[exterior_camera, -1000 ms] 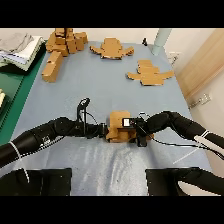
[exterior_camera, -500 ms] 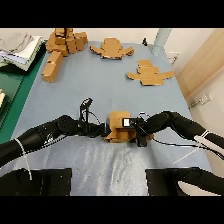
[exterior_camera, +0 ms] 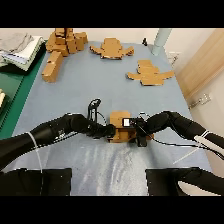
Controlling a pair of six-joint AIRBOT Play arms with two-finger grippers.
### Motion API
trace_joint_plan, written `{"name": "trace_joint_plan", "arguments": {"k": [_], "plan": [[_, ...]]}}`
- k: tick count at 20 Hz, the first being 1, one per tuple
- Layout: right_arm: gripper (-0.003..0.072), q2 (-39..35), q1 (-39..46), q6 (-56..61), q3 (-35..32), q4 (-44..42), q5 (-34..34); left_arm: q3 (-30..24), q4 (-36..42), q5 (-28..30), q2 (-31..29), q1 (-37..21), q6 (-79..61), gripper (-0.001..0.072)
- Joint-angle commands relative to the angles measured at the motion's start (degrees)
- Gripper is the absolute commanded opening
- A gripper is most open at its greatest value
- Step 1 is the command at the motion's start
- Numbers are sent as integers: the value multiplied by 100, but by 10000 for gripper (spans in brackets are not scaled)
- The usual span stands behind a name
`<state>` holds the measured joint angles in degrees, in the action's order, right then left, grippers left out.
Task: Fold the box.
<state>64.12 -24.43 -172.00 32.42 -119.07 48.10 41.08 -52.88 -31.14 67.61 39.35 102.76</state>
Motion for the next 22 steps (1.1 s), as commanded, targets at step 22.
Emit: {"name": "trace_joint_plan", "arguments": {"k": [22], "plan": [[522,-4,-2,2,0,0,-2,2605,-2804,-2638,1989,782,3187,458]]}}
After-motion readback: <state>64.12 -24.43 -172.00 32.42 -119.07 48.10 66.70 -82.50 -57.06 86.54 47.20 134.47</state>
